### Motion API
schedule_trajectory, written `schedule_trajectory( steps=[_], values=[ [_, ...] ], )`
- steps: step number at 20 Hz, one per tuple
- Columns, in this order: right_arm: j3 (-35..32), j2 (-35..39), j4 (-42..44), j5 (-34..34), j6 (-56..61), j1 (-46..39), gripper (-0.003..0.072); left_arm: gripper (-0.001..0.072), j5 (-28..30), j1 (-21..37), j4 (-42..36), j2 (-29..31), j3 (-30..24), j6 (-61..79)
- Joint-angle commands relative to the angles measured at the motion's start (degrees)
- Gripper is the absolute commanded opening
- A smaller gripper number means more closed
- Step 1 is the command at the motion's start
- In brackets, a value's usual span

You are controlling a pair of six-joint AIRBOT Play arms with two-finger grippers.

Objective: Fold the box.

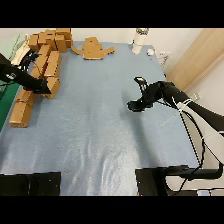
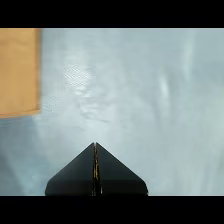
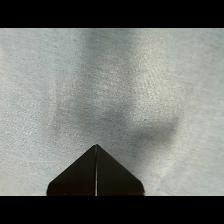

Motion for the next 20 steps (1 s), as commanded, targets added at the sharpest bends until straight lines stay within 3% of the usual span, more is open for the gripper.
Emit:
schedule_trajectory(
  steps=[1,5,12,20],
  values=[
    [0.0,0.0,0.0,0.0,0.0,0.0,0.0005,0.0004,-2.6,-5.8,-1.6,3.1,1.2,-0.4],
    [0.0,0.0,0.0,0.0,0.0,0.0,0.0005,0.0004,0.6,-17.7,-1.6,6.4,1.2,-4.6],
    [0.0,0.0,0.0,0.0,0.0,0.0,0.0005,0.0007,4.0,-36.0,5.4,6.3,1.1,-11.2],
    [0.0,0.0,0.0,0.0,0.0,0.0,0.0005,0.001,-1.9,-42.3,6.1,2.5,1.1,-13.9]
  ],
)
